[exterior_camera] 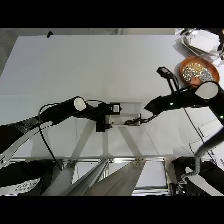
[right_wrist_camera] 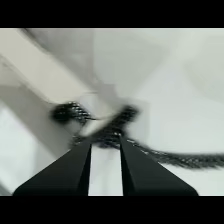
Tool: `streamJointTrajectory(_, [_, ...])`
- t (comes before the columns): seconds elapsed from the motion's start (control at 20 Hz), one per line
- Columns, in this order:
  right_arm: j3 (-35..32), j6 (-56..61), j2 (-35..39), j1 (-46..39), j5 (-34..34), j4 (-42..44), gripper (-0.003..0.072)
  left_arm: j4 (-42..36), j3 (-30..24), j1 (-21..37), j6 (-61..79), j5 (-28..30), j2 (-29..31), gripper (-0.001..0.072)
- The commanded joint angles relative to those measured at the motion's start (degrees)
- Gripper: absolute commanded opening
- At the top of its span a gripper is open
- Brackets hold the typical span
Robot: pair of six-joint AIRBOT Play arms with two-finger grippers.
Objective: Fold the box and place the chain.
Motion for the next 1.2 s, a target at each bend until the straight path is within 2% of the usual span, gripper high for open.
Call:
streamJointTrajectory(0.0, [0.20, 13.11, -1.40, -4.11, -2.10, -19.39, 0.0319, 0.00, 0.04, 0.02, 0.00, 0.00, 0.00, 0.0212])
streamJointTrajectory(0.05, [0.20, 15.54, -3.08, -3.80, -1.88, -21.64, 0.0349, 0.00, 0.04, 0.02, 0.00, 0.00, 0.00, 0.0212])
streamJointTrajectory(0.45, [0.20, 18.23, -11.80, 6.40, 0.66, -26.08, 0.0343, 0.00, 0.04, 0.02, 0.00, 0.00, 0.00, 0.0212])
streamJointTrajectory(0.85, [0.15, 23.45, -12.15, 6.99, -1.99, -27.06, 0.0342, 0.00, 0.04, 0.02, 0.00, 0.00, 0.00, 0.0212])
streamJointTrajectory(1.15, [0.15, 25.94, -16.06, 6.99, -2.82, -26.77, 0.0340, 0.00, 0.04, 0.02, 0.00, 0.00, 0.00, 0.0212])
